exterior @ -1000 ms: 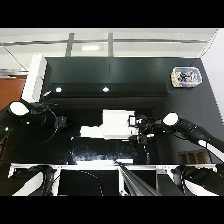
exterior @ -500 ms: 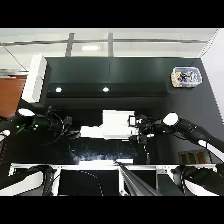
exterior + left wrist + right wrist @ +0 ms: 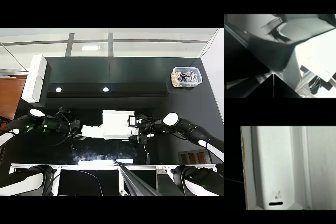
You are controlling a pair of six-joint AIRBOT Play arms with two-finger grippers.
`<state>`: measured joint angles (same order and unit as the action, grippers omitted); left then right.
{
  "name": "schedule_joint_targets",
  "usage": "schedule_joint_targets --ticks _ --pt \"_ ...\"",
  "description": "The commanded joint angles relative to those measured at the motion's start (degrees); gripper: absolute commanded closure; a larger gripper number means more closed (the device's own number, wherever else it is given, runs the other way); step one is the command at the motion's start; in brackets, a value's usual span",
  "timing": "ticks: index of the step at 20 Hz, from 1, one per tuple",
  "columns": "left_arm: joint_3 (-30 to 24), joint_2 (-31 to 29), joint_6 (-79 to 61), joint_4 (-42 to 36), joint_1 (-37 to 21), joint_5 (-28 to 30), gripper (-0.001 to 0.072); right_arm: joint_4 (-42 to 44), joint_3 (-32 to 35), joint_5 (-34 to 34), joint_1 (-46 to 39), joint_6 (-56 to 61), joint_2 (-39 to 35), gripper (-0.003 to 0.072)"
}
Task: Fold the box and place the chain.
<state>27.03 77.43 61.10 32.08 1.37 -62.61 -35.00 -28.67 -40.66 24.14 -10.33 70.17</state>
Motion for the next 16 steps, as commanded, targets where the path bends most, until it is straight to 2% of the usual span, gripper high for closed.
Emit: schedule_joint_targets --ticks 1,5,9,12,13,15,16 --pt "-0.02 0.09 -3.10 -2.82 2.86 1.11 0.0682 0.04 0.04 0.00 0.02 0.02 0.00 0.0262" --pt "0.90 0.07 -3.10 -3.04 8.09 1.70 0.0682 0.02 0.04 0.00 0.02 0.02 -0.02 0.0261" --pt "3.04 -0.42 -3.15 -2.93 7.91 0.72 0.0681 0.02 0.04 0.00 0.02 0.02 -0.02 0.0262" --pt "4.48 -0.52 -4.33 -2.99 7.69 -2.08 0.0676 0.02 0.04 0.00 0.02 0.02 -0.02 0.0261" --pt "4.79 -0.55 -4.35 -3.13 7.72 -2.69 0.0603 0.02 0.04 0.00 0.02 0.02 0.00 0.0261" --pt "5.31 -0.55 -4.50 -3.10 7.72 -4.02 0.0260 0.02 0.04 -0.02 0.02 0.02 0.00 0.0262" --pt "5.75 -0.55 -4.50 -2.99 7.72 -4.50 0.0182 0.02 0.04 -0.02 0.02 0.02 -0.02 0.0261"
